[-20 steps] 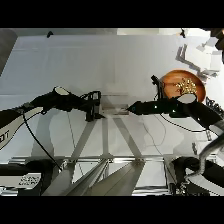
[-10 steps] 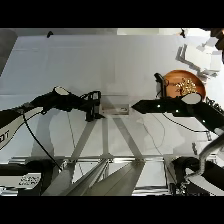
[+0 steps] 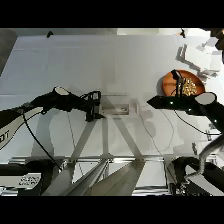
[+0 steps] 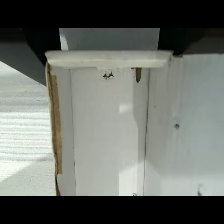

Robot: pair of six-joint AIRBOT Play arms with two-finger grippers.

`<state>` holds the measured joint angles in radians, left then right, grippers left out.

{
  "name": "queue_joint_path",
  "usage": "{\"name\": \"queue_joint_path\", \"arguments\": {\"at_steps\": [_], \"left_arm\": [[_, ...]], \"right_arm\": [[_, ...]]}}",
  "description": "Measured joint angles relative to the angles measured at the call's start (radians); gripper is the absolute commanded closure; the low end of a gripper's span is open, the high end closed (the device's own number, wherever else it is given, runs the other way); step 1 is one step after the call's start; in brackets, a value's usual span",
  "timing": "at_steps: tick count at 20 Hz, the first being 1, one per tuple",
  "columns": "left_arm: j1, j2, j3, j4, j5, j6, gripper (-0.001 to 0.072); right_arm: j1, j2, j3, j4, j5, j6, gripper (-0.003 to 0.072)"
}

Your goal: Fold the box and place the chain.

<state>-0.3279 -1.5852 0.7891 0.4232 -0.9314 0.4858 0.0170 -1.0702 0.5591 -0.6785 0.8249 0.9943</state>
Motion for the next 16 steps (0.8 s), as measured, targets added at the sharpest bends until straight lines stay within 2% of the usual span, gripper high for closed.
{"name": "queue_joint_path", "arguments": {"at_steps": [6, 11, 16], "left_arm": [[0.000, 0.000, 0.000, 0.000, 0.000, 0.000, 0.0370], [0.000, 0.000, 0.000, 0.000, 0.000, 0.000, 0.0370], [0.000, 0.000, 0.000, 0.000, 0.000, 0.000, 0.0370]], "right_arm": [[-0.007, -0.132, -0.016, -0.017, 0.021, 0.010, 0.0677], [0.058, -0.209, -0.019, 0.057, 0.007, -0.036, 0.0677], [0.114, -0.232, -0.019, 0.143, -0.017, -0.053, 0.0677]]}}
